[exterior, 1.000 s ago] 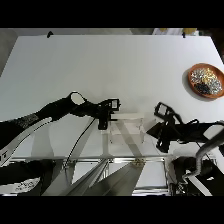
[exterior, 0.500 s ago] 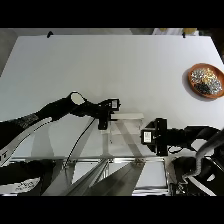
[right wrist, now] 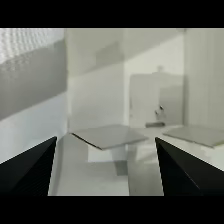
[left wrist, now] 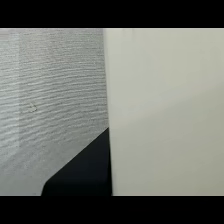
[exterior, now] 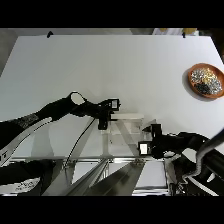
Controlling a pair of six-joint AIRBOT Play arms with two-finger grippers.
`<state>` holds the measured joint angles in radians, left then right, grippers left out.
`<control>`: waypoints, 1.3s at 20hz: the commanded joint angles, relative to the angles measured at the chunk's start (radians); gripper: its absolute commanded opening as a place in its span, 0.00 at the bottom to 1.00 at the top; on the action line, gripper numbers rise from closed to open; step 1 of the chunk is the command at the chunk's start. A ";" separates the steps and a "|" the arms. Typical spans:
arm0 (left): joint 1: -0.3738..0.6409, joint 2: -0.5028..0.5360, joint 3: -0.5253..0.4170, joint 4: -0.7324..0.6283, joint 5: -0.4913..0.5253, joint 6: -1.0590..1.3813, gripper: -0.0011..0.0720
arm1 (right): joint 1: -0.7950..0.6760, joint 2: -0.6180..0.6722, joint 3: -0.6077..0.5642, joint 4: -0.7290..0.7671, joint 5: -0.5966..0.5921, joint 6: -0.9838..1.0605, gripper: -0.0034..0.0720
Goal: Fold the box and place the chain.
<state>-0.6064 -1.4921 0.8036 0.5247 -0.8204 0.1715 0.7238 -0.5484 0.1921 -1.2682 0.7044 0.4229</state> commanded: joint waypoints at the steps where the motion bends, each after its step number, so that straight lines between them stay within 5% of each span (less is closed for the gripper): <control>1: 0.000 -0.001 0.001 0.000 0.000 0.000 0.03 | 0.081 0.000 -0.027 -0.003 -0.089 0.011 0.97; 13: 0.000 -0.001 0.001 0.000 0.000 0.000 0.03 | 0.077 -0.017 -0.026 -0.037 -0.216 0.077 0.97; 26: 0.000 -0.001 0.001 0.000 0.000 0.000 0.03 | -0.146 -0.108 0.032 0.226 -0.165 -0.063 0.97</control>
